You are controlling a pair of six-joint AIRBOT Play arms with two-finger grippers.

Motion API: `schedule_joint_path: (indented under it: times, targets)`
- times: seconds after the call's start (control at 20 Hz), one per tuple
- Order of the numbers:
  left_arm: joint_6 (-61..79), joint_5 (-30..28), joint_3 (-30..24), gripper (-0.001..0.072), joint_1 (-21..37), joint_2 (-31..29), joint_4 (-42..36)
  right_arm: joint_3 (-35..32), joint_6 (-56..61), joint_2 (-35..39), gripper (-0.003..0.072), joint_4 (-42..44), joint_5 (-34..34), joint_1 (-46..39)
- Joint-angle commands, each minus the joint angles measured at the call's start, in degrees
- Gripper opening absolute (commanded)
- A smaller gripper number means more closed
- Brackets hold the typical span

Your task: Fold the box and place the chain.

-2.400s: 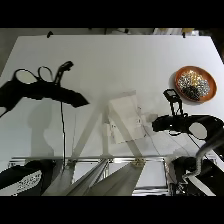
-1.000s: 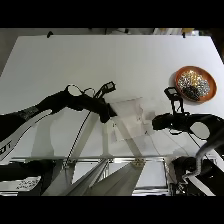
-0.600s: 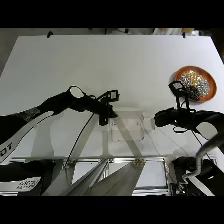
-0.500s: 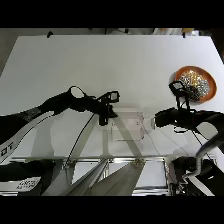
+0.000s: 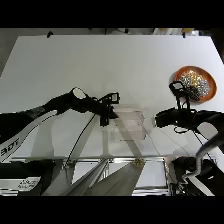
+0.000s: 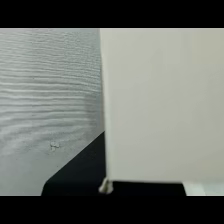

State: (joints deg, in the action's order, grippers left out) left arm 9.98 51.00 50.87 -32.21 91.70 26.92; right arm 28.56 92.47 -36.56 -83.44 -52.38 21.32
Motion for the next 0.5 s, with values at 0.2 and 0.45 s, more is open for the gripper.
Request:
schedule_joint_path:
  times: [0.2,0.45]
  targets:
    - [0.11,-0.24,-0.04,0.0008,-0.02,0.28,0.59,0.0,0.0,0.04,0.0194,-1.07,-0.09,0.04]
    - [0.09,-0.22,-0.04,0.0008,-0.02,0.24,0.57,0.0,-6.56,0.04,0.0178,-2.21,-0.79,0.04]
